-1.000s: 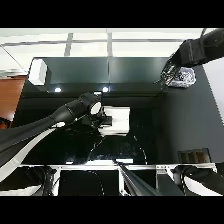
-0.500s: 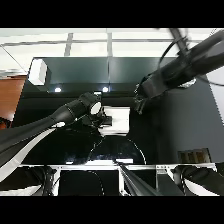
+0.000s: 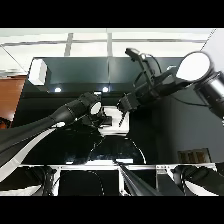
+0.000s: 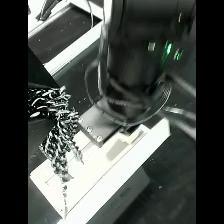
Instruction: Fold the box and place the chain.
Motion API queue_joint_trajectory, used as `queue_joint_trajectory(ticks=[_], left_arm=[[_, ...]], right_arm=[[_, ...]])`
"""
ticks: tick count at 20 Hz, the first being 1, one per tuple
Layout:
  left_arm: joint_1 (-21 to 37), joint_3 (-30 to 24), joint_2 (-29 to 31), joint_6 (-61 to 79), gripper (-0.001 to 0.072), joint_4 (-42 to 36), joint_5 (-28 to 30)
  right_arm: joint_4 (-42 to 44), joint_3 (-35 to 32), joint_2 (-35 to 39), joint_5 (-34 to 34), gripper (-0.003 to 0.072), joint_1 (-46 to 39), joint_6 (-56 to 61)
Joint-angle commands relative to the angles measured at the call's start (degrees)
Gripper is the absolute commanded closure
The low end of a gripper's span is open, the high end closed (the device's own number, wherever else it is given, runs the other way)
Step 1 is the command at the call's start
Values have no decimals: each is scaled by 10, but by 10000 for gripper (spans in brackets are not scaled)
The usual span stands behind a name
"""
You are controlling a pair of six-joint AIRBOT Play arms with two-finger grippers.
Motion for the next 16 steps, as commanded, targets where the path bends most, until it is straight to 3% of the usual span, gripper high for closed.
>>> queue_joint_trajectory(ticks=[1,6,7,8,9,13,16], left_arm=[[0,0,0,0,683,0,0],[0,0,0,0,683,0,0],[0,0,0,0,683,0,0],[0,0,0,0,683,0,0],[0,0,0,0,683,0,0],[0,0,0,0,683,0,0],[0,0,0,0,683,0,0]], right_arm=[[10,-59,0,-60,670,2,5],[10,-97,-1,-75,668,2,7],[9,-97,-1,-75,638,2,7],[9,-97,-1,-75,443,2,7],[2,-96,-1,-75,381,1,7],[-18,-96,2,-49,380,-68,6],[-127,-97,5,-72,380,-172,8]])
